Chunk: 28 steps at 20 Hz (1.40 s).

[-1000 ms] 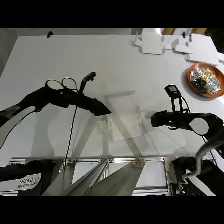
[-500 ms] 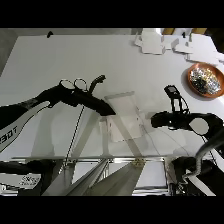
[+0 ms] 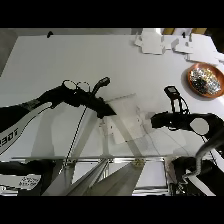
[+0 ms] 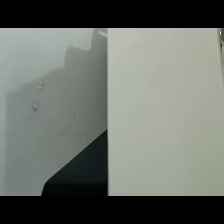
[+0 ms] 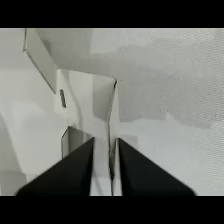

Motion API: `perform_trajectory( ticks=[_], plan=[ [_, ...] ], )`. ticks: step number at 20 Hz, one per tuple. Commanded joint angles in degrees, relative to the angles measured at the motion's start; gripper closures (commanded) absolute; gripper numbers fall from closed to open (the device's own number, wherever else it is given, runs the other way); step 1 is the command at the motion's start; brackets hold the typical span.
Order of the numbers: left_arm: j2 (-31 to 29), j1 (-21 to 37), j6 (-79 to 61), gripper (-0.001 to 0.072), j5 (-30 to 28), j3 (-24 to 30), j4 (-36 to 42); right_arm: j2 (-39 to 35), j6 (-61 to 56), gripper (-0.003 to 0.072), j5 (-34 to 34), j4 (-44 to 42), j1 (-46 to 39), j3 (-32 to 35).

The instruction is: Fold the box and place the chain.

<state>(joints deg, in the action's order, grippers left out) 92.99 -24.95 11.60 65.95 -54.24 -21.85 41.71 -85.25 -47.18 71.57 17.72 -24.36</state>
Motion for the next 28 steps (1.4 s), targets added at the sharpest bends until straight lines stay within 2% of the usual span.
perform_trajectory(
  ticks=[1, 2, 3, 7, 15, 23, 28],
  plan=[
    [-2.7, -1.3, -10.8, 0.0703, -2.1, -0.1, -1.1, -1.3, 0.3, 0.0407, -1.7, 0.2, 0.1, -1.8],
    [-3.7, -2.1, -12.1, 0.0703, -2.9, -0.1, -3.1, -2.0, 0.4, 0.0362, -2.6, 0.8, 0.1, -3.0],
    [-4.4, -3.0, -13.4, 0.0704, -2.9, -0.1, -5.8, -2.9, 0.5, 0.0347, -3.6, 2.0, 0.1, -4.4],
    [-5.2, -6.7, -14.2, 0.0703, -4.2, -0.1, -15.4, -6.6, 0.5, 0.0347, -4.9, 6.1, 0.1, -6.8],
    [-4.5, -7.6, -18.0, 0.0702, -11.5, 0.0, -11.2, -7.6, 0.4, 0.0349, -8.1, 6.1, 0.1, -6.8],
    [-2.8, -7.7, -17.6, 0.0706, -16.0, 0.0, -11.1, -7.6, 0.4, 0.0349, -8.1, 6.5, 0.1, -6.8],
    [-2.8, -8.2, -14.7, 0.0707, -16.9, 0.0, -11.2, -7.6, 0.4, 0.0349, -8.1, 7.0, 0.1, -6.8]
  ],
)
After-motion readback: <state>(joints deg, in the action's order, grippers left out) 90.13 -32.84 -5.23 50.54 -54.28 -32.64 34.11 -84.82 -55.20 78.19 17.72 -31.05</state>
